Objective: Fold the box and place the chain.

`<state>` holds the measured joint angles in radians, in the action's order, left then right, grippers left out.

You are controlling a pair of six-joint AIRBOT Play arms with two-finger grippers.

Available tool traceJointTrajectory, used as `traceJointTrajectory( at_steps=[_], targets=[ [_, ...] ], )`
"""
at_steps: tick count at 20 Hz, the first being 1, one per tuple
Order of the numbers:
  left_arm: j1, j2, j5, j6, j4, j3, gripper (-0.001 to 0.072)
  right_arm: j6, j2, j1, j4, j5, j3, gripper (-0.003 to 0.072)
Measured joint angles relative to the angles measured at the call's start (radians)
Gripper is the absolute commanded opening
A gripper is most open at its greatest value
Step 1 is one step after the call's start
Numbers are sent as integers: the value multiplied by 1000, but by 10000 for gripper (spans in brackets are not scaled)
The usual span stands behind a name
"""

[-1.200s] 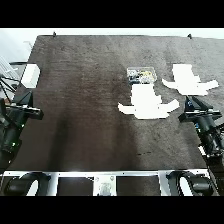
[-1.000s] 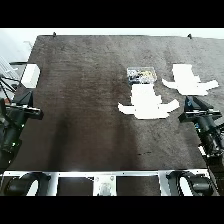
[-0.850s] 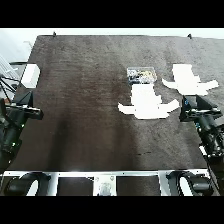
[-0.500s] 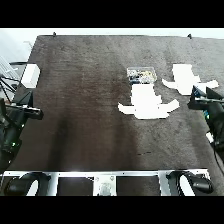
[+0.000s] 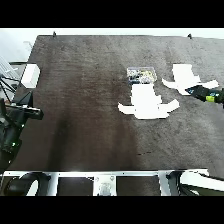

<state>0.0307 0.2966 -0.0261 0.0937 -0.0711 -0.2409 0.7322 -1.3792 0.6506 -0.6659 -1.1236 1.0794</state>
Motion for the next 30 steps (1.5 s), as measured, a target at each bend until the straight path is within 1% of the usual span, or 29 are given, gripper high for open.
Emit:
traceJointTrajectory(
  at_steps=[2, 3, 5, 7, 9, 13, 18, 26, 28, 30],
  targets=[
    [0, 0, 0, 0, 0, 0, 21, 68, -97, -2, -87, -103, 143, 552],
    [0, 0, 0, 0, 0, 0, 21, 97, -138, -10, -121, -149, 206, 570],
    [0, 0, 0, 0, 0, 0, 21, 145, -218, -32, -177, -236, 317, 573],
    [0, 0, 0, 0, 0, 0, 21, 179, -283, -60, -211, -317, 395, 573],
    [0, 0, 0, 0, 0, 0, 21, 203, -334, -87, -249, -370, 437, 573],
    [0, 0, 0, 0, 0, 0, 21, 230, -396, -122, -296, -417, 468, 574],
    [0, 0, 0, 0, 0, 0, 21, 246, -433, -135, -312, -431, 478, 573],
    [0, 0, 0, 0, 0, 0, 21, 240, -502, -145, -288, -446, 438, 571],
    [0, 0, 0, 0, 0, 0, 21, 226, -519, -156, -261, -447, 425, 558],
    [0, 0, 0, 0, 0, 0, 21, 216, -536, -166, -244, -447, 411, 481]
  ],
)
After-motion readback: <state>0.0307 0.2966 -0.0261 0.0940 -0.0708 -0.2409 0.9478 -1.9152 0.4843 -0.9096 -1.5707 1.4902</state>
